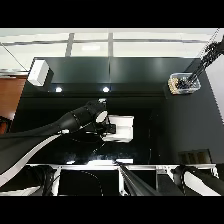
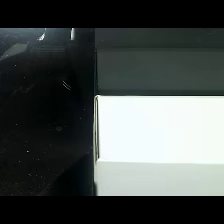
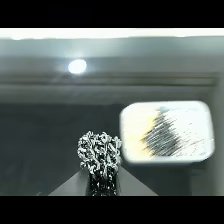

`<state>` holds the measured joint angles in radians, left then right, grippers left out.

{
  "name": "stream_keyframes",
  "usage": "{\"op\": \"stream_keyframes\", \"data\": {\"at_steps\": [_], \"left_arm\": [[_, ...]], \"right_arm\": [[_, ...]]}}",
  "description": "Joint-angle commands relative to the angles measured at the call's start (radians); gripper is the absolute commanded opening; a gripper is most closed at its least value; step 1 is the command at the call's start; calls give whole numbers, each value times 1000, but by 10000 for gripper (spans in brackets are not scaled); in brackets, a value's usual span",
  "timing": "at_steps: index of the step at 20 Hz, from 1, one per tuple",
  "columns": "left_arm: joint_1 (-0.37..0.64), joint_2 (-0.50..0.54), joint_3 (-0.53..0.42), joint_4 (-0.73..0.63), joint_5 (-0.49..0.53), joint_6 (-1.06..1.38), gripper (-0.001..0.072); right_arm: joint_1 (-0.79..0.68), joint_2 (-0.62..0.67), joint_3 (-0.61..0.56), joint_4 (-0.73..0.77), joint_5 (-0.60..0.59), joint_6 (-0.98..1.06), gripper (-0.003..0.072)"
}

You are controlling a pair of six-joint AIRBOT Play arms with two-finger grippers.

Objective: Fold the box and place the chain.

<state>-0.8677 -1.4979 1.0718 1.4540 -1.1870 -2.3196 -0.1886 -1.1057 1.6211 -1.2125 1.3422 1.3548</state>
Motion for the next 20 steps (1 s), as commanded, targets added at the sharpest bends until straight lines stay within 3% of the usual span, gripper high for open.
{"op": "stream_keyframes", "data": {"at_steps": [1,5,8,15,20], "left_arm": [[1,0,1,0,0,0,26],[1,0,1,0,4,0,26],[1,0,1,0,9,0,26],[1,0,1,0,8,0,26],[1,0,1,0,8,0,26]], "right_arm": [[40,156,-94,127,140,-45,6],[143,287,-310,253,238,-85,6],[253,307,-465,401,246,-114,6],[550,305,-610,504,-78,-63,6],[632,297,-731,339,-241,80,6]]}}
